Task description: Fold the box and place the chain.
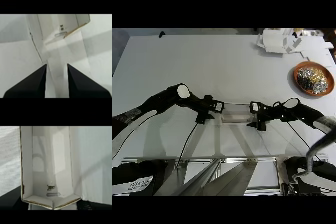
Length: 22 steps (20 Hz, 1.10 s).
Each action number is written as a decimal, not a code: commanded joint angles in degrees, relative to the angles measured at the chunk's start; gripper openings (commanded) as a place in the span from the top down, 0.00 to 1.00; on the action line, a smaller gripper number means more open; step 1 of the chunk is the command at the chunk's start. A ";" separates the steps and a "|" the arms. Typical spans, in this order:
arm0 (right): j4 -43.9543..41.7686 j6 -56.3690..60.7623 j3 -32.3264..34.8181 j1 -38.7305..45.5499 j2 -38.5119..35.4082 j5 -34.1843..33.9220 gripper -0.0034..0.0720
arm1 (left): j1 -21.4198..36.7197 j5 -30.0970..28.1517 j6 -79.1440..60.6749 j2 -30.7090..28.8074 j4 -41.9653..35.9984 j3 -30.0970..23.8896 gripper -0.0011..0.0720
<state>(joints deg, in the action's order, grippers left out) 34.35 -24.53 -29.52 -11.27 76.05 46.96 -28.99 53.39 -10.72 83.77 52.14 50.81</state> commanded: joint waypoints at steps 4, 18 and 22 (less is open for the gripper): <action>-0.02 0.02 0.02 0.02 -0.04 0.02 0.59 | -0.79 1.29 -4.09 1.46 -3.04 -0.02 0.60; -0.02 0.02 0.02 0.02 -0.04 0.02 0.59 | -5.03 -0.50 -2.62 1.90 -4.22 -0.02 0.96; -0.02 0.02 0.02 0.02 -0.04 0.02 0.59 | -6.49 -2.56 -1.20 2.56 -6.58 -0.02 0.82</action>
<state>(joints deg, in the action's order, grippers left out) 34.33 -24.51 -29.52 -11.27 76.05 46.96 -34.57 52.51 -13.21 86.00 47.20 50.81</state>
